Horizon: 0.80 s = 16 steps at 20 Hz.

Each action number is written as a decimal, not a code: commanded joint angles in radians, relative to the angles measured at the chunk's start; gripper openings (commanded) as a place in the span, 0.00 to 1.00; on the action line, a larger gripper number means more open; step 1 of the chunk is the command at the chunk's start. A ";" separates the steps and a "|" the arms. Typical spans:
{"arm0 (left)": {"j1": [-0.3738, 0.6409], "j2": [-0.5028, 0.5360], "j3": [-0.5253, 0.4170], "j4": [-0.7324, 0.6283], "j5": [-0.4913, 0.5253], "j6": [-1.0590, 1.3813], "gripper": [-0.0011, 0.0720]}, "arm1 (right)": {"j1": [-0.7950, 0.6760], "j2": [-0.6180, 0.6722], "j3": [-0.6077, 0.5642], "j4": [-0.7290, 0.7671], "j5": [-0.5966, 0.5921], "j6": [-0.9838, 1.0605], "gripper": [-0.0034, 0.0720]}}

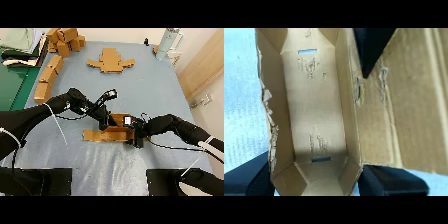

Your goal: Fold the box.

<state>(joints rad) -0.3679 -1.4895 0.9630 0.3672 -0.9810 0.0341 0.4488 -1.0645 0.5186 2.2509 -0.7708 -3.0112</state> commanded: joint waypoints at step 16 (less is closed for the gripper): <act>0.000 -0.001 0.000 -0.001 0.002 0.000 0.03 | 0.002 -0.033 0.000 -0.056 0.056 0.000 0.69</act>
<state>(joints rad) -0.3698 -1.4895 0.9627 0.3676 -0.9825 0.0341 0.4507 -1.0969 0.5186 2.2089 -0.7216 -3.0116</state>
